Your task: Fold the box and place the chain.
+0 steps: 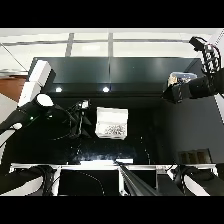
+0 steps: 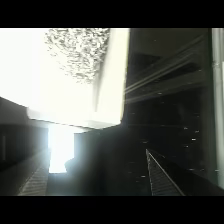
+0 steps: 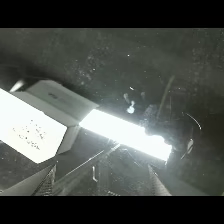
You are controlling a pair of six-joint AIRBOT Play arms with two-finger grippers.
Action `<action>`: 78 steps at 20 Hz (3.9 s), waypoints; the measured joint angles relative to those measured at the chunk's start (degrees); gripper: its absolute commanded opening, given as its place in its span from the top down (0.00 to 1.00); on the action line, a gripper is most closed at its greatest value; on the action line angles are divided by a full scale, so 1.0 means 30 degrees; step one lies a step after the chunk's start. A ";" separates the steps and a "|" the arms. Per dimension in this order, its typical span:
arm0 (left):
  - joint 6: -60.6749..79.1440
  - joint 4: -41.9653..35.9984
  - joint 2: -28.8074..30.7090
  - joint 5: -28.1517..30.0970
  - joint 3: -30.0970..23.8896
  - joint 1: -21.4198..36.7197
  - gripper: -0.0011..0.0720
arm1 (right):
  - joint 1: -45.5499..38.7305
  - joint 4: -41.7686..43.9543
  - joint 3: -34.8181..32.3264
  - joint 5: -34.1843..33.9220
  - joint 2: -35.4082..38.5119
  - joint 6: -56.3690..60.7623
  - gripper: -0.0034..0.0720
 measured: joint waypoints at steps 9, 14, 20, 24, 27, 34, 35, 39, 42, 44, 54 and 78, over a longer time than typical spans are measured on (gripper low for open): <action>0.4605 -0.1727 -0.1100 0.1326 0.0029 0.0117 0.02 | 0.0000 -0.0415 0.0000 0.0087 0.0000 0.0393 0.02; 0.5566 -0.2550 -0.1639 0.1559 0.0029 0.0117 0.02 | 0.0000 -0.0437 0.0000 0.0146 -0.0007 0.0721 0.02; 0.5960 -0.2783 -0.1974 0.1486 0.0029 0.0117 0.02 | 0.0000 -0.0663 0.0000 0.0211 -0.0007 0.0852 0.02; 0.6018 -0.2827 -0.2018 0.1362 -0.0087 -0.0015 0.02 | 0.0000 -0.0707 0.0000 0.0299 -0.0007 0.0860 0.02; 0.6018 -0.2834 -0.2018 0.1362 -0.0146 -0.0197 0.02 | 0.0000 -0.0714 0.0000 0.0372 -0.0007 0.0925 0.02; 0.5639 -0.2885 -0.2018 0.1931 -0.0211 -0.0809 0.02 | 0.0000 -0.0721 0.0000 0.0423 -0.0007 0.1209 0.02; 0.5486 -0.2900 -0.2018 0.2084 -0.0240 -0.0962 0.02 | -0.0007 -0.0721 0.0000 0.0430 -0.0007 0.1217 0.02; 0.5136 -0.2667 -0.2018 0.2696 -0.0321 -0.1494 0.02 | 0.0000 -0.0729 0.0000 0.0481 -0.0007 0.1282 0.02; 0.4940 -0.2463 -0.2018 0.2936 -0.0350 -0.1676 0.03 | 0.0000 -0.0729 0.0000 0.0503 -0.0007 0.1282 0.02; 0.4867 -0.2412 -0.2018 0.3009 -0.0350 -0.1727 0.19 | 0.0000 -0.0721 -0.0022 0.0685 -0.0007 0.1282 0.02; 0.4809 -0.2368 -0.2018 0.3075 -0.0350 -0.1763 0.24 | 0.2229 0.0656 -0.3140 0.5872 -0.1654 0.1982 0.02; 0.4721 -0.2375 -0.2018 0.3213 -0.0350 -0.1763 0.24 | 0.1450 0.6805 -0.0364 0.8524 -0.6193 -0.8677 0.02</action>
